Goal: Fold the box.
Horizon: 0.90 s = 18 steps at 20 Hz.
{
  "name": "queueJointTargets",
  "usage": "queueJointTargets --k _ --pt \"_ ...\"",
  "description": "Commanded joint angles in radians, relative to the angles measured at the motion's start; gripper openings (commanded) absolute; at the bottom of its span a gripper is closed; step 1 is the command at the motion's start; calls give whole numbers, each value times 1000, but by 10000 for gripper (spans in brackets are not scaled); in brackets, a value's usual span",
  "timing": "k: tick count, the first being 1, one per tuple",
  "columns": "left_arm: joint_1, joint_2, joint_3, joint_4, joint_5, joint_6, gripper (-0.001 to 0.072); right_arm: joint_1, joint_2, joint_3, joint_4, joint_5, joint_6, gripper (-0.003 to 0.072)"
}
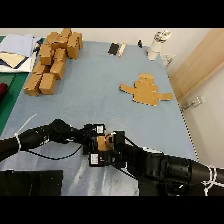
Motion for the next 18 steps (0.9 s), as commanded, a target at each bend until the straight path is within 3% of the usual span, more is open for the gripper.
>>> queueJointTargets --k 1,11,18 --pt "0 0 1 0 1 0 528 2 -3 -11 -34 10 1 465" --pt "0 0 1 0 0 0 528 3 -33 -5 -164 11 13 476" --pt "0 0 1 0 1 0 528 6 -23 15 -169 10 13 471"
